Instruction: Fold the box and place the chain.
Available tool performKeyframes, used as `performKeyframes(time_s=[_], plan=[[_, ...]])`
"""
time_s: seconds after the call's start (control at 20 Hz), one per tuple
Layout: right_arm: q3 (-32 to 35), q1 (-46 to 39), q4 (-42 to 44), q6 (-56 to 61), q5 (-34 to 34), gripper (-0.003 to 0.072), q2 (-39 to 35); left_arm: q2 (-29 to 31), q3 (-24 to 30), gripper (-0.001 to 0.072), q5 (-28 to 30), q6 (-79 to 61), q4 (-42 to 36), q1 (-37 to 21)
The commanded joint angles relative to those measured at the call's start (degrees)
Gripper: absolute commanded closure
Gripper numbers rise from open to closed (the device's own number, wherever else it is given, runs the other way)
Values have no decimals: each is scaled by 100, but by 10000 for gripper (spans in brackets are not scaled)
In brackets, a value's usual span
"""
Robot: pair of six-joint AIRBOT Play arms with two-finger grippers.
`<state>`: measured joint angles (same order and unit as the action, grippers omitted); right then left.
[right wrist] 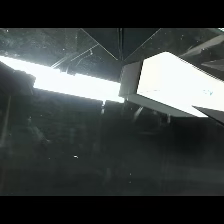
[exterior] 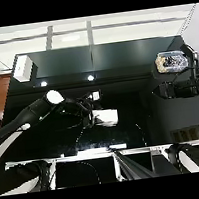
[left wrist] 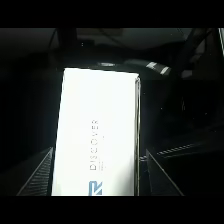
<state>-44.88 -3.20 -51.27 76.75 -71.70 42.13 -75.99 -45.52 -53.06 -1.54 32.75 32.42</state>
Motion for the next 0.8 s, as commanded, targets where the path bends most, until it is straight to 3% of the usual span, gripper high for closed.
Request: performKeyframes(time_s=[0.0, 0.75], plan=[[2, 0, -4, -7, -4, 678, -7, -103, -42, -1, 24, 52, -2, 31], [2, 0, -7, -4, -2, 678, -7, -234, -42, -2, 11, 50, 46, 46]])
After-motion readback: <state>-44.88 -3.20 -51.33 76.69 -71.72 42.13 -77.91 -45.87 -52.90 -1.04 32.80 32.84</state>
